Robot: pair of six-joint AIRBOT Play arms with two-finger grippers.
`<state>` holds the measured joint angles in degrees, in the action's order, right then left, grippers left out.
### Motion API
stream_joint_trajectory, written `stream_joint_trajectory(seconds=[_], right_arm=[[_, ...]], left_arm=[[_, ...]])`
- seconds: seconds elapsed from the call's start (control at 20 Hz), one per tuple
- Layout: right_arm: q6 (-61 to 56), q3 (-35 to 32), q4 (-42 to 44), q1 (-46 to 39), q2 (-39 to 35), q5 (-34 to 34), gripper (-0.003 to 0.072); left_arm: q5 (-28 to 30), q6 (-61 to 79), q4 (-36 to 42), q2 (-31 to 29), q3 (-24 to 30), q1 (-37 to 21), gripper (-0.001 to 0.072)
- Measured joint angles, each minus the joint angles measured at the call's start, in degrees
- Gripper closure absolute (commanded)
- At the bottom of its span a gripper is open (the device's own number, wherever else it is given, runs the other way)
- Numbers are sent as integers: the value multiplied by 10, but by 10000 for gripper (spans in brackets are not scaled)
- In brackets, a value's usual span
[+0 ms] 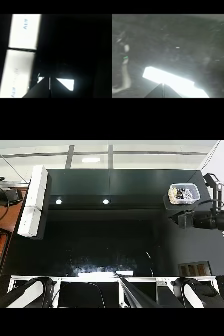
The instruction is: Fold the box and place the chain.
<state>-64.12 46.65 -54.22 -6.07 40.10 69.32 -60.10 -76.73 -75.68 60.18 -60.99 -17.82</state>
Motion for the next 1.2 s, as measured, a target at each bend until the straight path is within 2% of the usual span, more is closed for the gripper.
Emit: stream_joint_trajectory(seconds=[0.15,0.3,0.4,0.5,0.75,1.2], right_arm=[[-20,-28,-68,27,-50,-73,673],[-29,-94,-97,38,-68,-175,672],[-31,-140,-107,41,-73,-247,671],[-33,-167,-114,43,-76,-294,671],[-34,-192,-120,44,-78,-337,671],[-34,-197,-122,44,-78,-349,672]], left_arm=[[54,-7,2,-111,94,106,682],[142,-11,-3,-213,218,218,682],[181,-13,-10,-253,283,263,681],[207,-15,-14,-275,323,286,681],[232,-17,-16,-293,357,306,680],[236,-17,-16,-297,365,310,681]])
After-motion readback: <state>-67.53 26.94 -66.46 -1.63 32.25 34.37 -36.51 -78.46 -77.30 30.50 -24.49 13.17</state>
